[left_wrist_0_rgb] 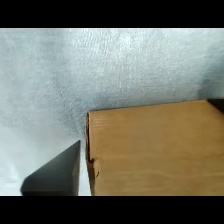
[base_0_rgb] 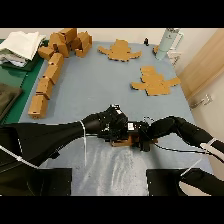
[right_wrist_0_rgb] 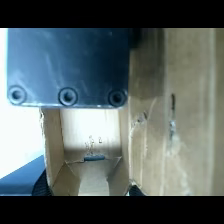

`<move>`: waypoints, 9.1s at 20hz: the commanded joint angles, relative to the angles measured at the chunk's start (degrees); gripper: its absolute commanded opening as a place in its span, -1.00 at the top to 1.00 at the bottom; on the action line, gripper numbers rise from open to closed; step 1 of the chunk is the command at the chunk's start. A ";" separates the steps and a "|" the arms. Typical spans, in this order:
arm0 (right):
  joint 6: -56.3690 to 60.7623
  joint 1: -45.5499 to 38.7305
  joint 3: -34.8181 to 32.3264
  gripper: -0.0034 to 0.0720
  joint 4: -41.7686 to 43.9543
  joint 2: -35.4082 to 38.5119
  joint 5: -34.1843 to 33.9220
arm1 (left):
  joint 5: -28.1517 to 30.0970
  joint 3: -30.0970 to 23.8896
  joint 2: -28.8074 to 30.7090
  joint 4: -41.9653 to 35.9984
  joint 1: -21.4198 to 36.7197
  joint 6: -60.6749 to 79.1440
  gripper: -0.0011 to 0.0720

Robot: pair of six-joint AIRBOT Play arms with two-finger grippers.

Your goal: Fold the box.

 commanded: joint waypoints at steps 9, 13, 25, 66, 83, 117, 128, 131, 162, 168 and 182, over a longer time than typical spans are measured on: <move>0.00 0.00 0.02 -0.45 0.00 0.04 0.00 | 0.07 0.09 -0.02 0.00 0.00 -2.62 0.93; 0.00 -0.02 0.02 -0.45 0.00 0.04 0.00 | 0.33 0.39 -0.02 -0.22 0.00 -2.64 0.93; 0.00 0.00 0.02 -0.45 0.00 0.04 0.02 | -1.66 2.23 -0.02 -0.42 0.13 -1.66 -0.12; 0.00 -0.02 0.02 -0.45 -0.02 0.04 0.00 | -18.38 3.43 1.11 -33.97 30.49 41.09 -0.71; 0.00 -0.02 0.02 -0.45 -0.02 0.04 0.00 | -2.71 -2.51 3.04 -30.12 35.50 103.06 0.94; 0.00 -0.02 0.00 -0.45 -0.24 0.04 0.00 | 29.66 -31.91 14.86 -56.85 19.65 150.59 -0.94; 0.00 -0.02 0.02 -0.45 -0.26 0.04 0.02 | 29.16 -29.68 14.84 -48.59 17.86 140.56 -0.94; 0.00 -0.02 0.02 -0.45 -0.24 0.04 0.00 | 28.89 -29.09 14.47 -48.74 17.27 140.69 -0.94; 0.00 -0.02 0.02 -0.45 -0.42 0.04 0.00 | 31.61 -27.87 12.81 -47.25 14.29 136.21 -0.22; 0.00 -0.02 0.02 -0.45 -0.42 0.04 0.00 | 31.65 -27.82 12.81 -47.50 14.32 136.21 -0.22; 0.00 -0.02 0.02 -0.45 -0.42 0.04 0.00 | 31.67 -27.82 12.79 -47.50 14.32 136.21 -0.22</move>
